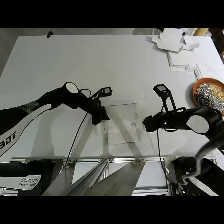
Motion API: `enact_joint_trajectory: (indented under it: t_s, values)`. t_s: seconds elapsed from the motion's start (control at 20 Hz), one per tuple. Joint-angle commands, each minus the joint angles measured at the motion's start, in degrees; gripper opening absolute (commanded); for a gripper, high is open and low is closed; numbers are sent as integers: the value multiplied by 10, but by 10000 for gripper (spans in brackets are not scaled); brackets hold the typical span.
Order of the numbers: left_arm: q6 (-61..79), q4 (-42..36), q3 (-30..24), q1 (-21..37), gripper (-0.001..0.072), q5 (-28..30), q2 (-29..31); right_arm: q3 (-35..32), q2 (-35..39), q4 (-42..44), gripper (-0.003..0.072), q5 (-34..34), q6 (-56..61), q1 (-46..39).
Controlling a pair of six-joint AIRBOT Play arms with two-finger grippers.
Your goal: Fold the box and place the chain.
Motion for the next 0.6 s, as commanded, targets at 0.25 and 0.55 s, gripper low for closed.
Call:
enact_joint_trajectory:
  t_s: [0.25,0.55]
  values:
    - [53,11,0,-47,3,94,6,81,56,-129,367,134,-40,1]
    - [101,11,0,-49,3,112,7,80,69,-143,366,122,-53,1]
